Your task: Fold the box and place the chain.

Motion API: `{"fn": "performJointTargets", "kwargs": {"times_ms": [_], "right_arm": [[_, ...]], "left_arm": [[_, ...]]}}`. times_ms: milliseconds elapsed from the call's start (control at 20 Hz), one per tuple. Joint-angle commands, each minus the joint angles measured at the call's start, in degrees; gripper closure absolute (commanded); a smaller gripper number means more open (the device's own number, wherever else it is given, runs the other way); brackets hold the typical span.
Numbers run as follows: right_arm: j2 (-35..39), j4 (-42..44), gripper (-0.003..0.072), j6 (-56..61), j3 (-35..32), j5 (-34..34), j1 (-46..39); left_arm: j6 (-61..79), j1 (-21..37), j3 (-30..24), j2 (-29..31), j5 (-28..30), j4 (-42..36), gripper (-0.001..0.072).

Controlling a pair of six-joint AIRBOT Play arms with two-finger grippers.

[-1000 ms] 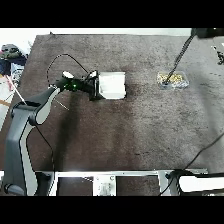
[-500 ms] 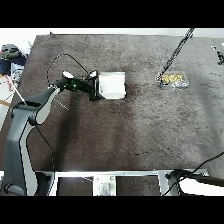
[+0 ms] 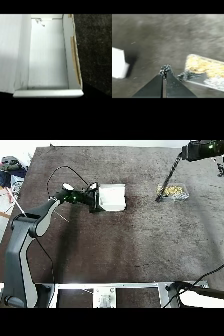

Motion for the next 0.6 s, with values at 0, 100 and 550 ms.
{"fn": "performJointTargets", "kwargs": {"times_ms": [0,100,550], "right_arm": [[0.07,15.13,0.0672,-4.90,-0.46,6.80,0.07],[0.04,21.35,0.0671,-9.27,-0.46,12.72,1.11],[0.04,16.41,0.0672,-12.61,-19.61,12.87,7.08]], "left_arm": [[0.00,0.02,0.00,-0.02,0.02,0.00,0.0241],[0.00,0.02,0.00,-0.02,0.02,0.00,0.0240],[0.00,0.02,0.00,-0.02,0.00,0.00,0.0241]]}}
